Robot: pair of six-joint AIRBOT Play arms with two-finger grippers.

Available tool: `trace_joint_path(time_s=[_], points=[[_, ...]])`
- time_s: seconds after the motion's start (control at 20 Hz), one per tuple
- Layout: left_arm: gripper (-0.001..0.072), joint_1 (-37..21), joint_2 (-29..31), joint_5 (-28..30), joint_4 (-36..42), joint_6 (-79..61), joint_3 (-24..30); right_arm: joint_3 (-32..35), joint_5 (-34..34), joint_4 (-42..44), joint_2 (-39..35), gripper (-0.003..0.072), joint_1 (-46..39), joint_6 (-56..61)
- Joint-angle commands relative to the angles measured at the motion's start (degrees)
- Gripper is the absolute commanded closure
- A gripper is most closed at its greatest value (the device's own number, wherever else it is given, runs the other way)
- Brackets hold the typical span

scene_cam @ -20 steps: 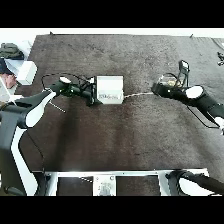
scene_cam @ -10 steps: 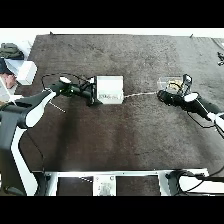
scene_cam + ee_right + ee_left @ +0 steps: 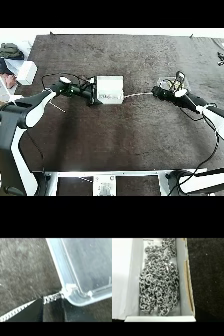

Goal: Fold the box and place the chain.

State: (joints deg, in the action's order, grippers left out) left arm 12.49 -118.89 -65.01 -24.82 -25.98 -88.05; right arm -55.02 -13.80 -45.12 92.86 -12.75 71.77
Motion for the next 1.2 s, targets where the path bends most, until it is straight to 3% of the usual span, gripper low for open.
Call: trace_joint_path(time_s=[0.0, 0.15, 0.35, 0.7, 0.95, 1.15], points=[[0.0365, -0.04, 0.0, 0.02, 0.0, 0.0, 0.02, -1.36, 2.56, 1.66, 1.68, 0.0476, 0.66, 0.11], [0.0365, -0.04, 0.0, 0.02, 0.0, 0.0, 0.02, -1.4, 1.27, 1.97, 1.4, 0.0698, 0.66, 0.13], [0.0365, -0.04, 0.0, 0.02, 0.0, 0.0, 0.02, -1.42, -2.6, 2.34, -6.4, 0.0699, 3.04, -1.4], [0.0365, -0.04, 0.0, 0.02, 0.0, 0.0, 0.02, -1.66, -4.0, 2.29, -26.6, 0.0699, 16.22, -7.26], [0.0365, -0.04, 0.0, 0.0, 0.0, 0.0, 0.02, -4.13, -1.97, 1.86, -28.04, 0.07, 26.53, -9.25], [0.0365, -0.04, 0.0, 0.02, 0.0, 0.0, 0.02, -4.17, 0.7, 2.82, -24.33, 0.0699, 30.71, -9.03]])
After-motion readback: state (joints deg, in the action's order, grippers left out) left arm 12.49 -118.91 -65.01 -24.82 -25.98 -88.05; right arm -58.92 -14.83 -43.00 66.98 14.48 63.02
